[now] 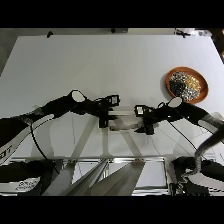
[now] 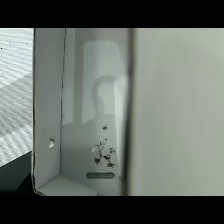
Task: Fold the box and place the chain.
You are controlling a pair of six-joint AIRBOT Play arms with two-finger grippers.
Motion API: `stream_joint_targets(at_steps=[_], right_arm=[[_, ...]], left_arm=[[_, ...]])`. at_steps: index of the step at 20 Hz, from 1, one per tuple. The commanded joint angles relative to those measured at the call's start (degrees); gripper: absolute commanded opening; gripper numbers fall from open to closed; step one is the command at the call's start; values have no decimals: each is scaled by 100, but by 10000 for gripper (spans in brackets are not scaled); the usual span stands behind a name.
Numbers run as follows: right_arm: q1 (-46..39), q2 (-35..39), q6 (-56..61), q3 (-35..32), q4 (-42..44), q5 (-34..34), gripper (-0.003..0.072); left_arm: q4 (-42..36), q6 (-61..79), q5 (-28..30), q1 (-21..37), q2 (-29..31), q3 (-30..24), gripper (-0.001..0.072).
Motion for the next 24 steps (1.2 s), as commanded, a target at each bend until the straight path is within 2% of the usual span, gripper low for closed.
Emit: stream_joint_targets(at_steps=[1, 4, 6, 8, 12, 14, 24], right_arm=[[7, -2, 44, 0, -267, 28, 596], [-31, 70, 175, 0, -363, 271, 623], [-107, 125, 179, 0, -358, 398, 718], [-166, 166, 184, 0, -299, 437, 718], [-177, 175, 223, 0, -42, 332, 696], [-177, 175, 223, 0, -42, 304, 604], [-170, 173, 221, -9, -131, -98, 594]], left_arm=[[-2, 0, 22, 0, 2, 4, 12], [-2, 0, 24, 0, 2, 4, 12], [-2, 0, 22, 0, 2, 4, 12], [-2, 0, 22, 0, 2, 4, 12], [-2, 0, 22, 0, 2, 4, 12], [-2, 0, 22, 0, 2, 4, 12], [-2, 0, 22, 0, 2, 4, 12]])
